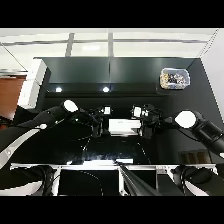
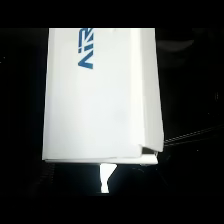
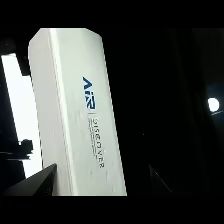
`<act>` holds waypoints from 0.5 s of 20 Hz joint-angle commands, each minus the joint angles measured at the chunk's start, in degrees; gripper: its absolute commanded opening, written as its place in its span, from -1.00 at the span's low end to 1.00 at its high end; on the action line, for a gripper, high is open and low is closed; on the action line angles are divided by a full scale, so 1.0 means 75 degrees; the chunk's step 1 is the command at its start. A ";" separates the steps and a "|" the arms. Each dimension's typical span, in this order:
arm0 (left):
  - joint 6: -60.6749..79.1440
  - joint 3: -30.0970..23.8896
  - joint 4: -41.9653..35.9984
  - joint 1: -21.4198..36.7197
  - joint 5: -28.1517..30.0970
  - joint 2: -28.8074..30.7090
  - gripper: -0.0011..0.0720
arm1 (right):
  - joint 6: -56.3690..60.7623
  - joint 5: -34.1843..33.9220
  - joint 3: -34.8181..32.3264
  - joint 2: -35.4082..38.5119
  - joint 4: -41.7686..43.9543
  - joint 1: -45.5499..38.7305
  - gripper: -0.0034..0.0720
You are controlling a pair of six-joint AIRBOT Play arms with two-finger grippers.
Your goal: Fold the box and place the chain.
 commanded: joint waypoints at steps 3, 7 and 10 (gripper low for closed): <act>0.0006 0.0006 0.0003 -0.0006 -0.0012 -0.0003 -0.05 | 0.0344 0.0032 0.0006 -0.0012 0.0076 0.0006 0.40; 0.0006 0.0006 0.0003 -0.0006 -0.0009 -0.0003 -0.05 | 0.0364 0.0087 0.0003 -0.0117 0.0131 0.0006 0.40; 0.0006 0.0006 0.0003 -0.0006 -0.0009 -0.0003 -0.05 | 0.0522 0.0175 0.0003 -0.0216 0.0131 0.0006 0.40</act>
